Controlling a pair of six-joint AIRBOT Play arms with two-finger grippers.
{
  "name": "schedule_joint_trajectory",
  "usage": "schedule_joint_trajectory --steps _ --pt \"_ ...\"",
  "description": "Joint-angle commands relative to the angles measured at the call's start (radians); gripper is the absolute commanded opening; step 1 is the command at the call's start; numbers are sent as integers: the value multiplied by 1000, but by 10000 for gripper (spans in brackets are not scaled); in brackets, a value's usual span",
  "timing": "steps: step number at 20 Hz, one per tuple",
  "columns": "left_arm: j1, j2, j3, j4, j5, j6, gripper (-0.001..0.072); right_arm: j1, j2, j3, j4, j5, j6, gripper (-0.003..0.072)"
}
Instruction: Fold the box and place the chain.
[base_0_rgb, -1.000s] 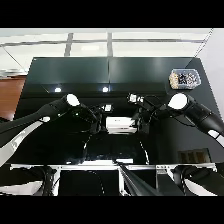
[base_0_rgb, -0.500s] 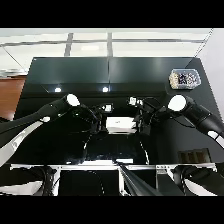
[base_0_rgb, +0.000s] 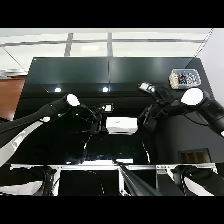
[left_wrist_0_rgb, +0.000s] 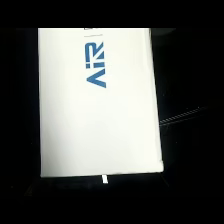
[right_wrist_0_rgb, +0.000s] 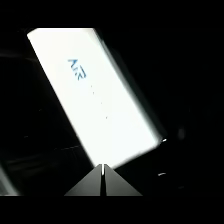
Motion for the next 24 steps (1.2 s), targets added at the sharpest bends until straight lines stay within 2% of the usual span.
schedule_joint_trajectory --steps 1,3,5,8,11,14,20,24 --pt "0 0 1 0 0 1 468 -80 13 -125 231 86 166 12" --pt "0 0 1 0 1 1 467 -71 12 -245 521 -3 165 13" --pt "0 0 1 0 1 1 468 -40 12 -296 659 -135 166 13" --pt "0 0 1 0 1 1 468 4 11 -296 650 -283 195 13" --pt "0 -1 1 0 2 1 468 20 -16 -296 565 -323 301 13" --pt "0 -1 1 0 2 1 468 23 -67 -296 464 -323 380 13" --pt "0 -1 1 0 1 1 468 12 -104 -281 418 -311 384 12" --pt "0 0 1 0 -1 1 468 -57 -47 -158 414 -157 335 13"
